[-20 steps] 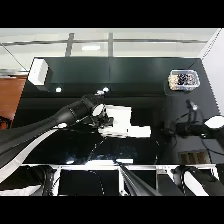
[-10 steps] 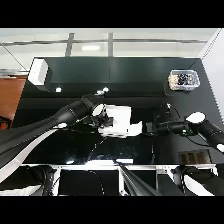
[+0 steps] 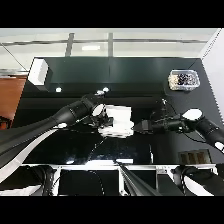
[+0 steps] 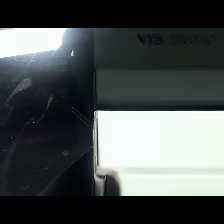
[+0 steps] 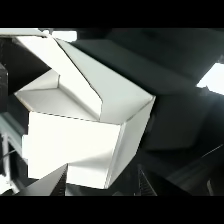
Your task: Fold the box and place the chain.
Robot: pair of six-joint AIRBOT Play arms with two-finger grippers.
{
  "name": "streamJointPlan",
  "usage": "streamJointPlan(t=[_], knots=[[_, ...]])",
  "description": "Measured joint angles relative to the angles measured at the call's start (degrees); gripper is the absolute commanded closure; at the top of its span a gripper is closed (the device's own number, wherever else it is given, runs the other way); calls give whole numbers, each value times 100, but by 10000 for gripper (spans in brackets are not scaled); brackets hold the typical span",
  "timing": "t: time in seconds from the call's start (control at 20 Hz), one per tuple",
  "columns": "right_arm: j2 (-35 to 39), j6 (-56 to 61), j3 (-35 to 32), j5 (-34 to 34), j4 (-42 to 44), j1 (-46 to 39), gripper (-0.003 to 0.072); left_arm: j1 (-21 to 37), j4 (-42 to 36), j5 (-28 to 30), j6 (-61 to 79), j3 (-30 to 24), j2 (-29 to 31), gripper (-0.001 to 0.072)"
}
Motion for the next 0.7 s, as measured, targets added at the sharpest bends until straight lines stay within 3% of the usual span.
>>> streamJointPlan(t=[0.45,0.5,0.7], knots=[[0,833,11,-1049,17,953,178,2,0,2,0,0,0,684],[-2,955,15,-1154,-4,1040,205,2,0,2,0,0,0,683],[-70,1744,221,-1429,-599,1300,205,0,0,4,0,0,0,684]])
